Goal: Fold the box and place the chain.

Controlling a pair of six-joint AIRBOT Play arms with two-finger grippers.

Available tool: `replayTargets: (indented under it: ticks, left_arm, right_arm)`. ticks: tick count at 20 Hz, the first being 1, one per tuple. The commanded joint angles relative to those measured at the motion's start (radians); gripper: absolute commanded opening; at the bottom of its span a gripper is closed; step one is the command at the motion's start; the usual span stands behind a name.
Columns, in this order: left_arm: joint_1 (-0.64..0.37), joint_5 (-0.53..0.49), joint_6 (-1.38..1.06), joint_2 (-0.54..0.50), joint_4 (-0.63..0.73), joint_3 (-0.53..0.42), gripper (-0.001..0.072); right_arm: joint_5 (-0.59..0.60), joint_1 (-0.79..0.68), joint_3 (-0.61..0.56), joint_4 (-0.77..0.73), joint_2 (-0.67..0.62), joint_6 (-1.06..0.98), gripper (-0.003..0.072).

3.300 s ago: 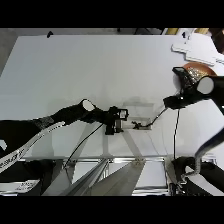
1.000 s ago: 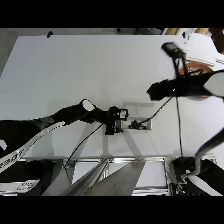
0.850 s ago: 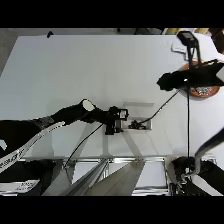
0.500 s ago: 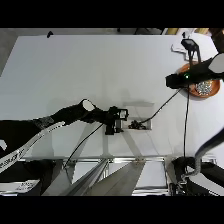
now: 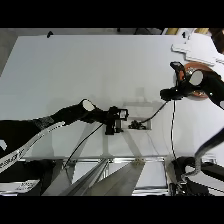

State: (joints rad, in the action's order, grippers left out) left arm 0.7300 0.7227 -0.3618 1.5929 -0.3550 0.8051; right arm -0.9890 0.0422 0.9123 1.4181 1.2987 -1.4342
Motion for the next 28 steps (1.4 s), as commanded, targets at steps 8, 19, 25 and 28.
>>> replayTargets:
  ticks: [8,19,25,28]
  left_arm:
    - [0.000,0.000,0.000,-0.001,0.000,0.000,0.0138]
    - [0.000,0.000,0.000,-0.001,0.000,0.000,0.0138]
    - [0.000,0.000,0.000,-0.001,0.000,0.000,0.0138]
    - [0.000,0.000,0.000,-0.001,0.000,0.000,0.0138]
  right_arm:
    - [-0.013,0.003,-0.037,0.026,0.086,-0.036,0.0296]
    - [0.014,0.003,-0.037,0.034,0.122,-0.036,0.0106]
    - [-0.051,0.003,-0.037,0.044,0.030,-0.034,0.0014]
    - [-0.125,0.006,-0.040,0.032,-0.117,-0.035,0.0014]
